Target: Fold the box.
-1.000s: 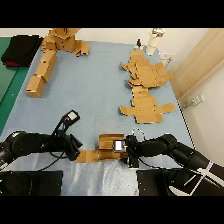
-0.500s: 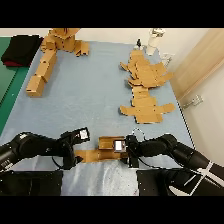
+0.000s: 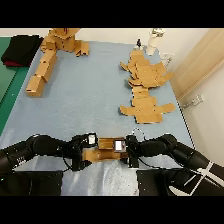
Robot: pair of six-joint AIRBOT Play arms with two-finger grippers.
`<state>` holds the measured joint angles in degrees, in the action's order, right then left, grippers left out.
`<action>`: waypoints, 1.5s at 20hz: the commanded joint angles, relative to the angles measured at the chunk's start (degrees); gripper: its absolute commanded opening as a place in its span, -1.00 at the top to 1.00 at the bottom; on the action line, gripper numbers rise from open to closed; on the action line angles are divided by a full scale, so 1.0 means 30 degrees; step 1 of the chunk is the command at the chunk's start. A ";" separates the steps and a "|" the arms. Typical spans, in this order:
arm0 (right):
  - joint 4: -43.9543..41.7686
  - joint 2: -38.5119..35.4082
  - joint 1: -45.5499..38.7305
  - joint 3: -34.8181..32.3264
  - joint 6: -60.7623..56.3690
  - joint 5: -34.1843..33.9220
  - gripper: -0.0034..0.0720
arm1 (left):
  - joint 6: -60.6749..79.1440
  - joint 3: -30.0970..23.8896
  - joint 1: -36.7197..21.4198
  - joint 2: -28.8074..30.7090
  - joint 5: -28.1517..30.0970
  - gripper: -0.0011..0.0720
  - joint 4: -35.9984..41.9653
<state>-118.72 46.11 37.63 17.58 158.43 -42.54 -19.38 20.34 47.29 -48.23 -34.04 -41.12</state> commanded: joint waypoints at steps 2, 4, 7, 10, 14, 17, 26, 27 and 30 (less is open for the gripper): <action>0.0000 -0.0015 0.0000 0.0022 -0.0007 0.0007 -0.06 | 0.2244 -0.0051 0.0080 -0.0576 0.0758 -0.78 0.2375; 0.0000 -0.0015 0.0000 0.0022 -0.0007 0.0000 -0.06 | 0.2543 -0.0051 0.0248 -0.0845 0.0874 -0.78 0.2973; 0.0000 -0.0015 0.0000 0.0022 -0.0007 0.0007 -0.06 | 0.2506 -0.0051 0.0794 -0.0954 0.0918 -0.77 0.3075; 0.0000 -0.0015 0.0000 0.0022 -0.0007 0.0007 -0.06 | 0.2135 -0.0051 0.0911 -0.0998 0.1792 -0.29 0.3053; 0.0007 -0.0015 0.0000 0.0022 -0.0007 0.0000 -0.06 | 0.1953 -0.0036 0.0954 -0.1406 0.1872 0.05 0.3381; 0.0000 -0.0015 0.0000 0.0022 -0.0007 0.0000 -0.06 | 0.1945 -0.0036 0.1027 -0.1545 0.2178 0.20 0.3585; 0.0007 -0.0015 0.0000 0.0022 -0.0007 0.0007 -0.06 | 0.1945 -0.0036 0.0991 -0.1545 0.1756 0.17 0.3373; 0.0000 -0.0015 0.0000 0.0022 -0.0007 0.0000 -0.06 | 0.1945 -0.0036 0.0998 -0.1537 0.1399 0.14 0.3096; 0.0000 -0.0015 0.0000 0.0022 -0.0007 0.0007 -0.06 | 0.1938 -0.0036 0.0991 -0.1523 0.0648 0.14 0.2280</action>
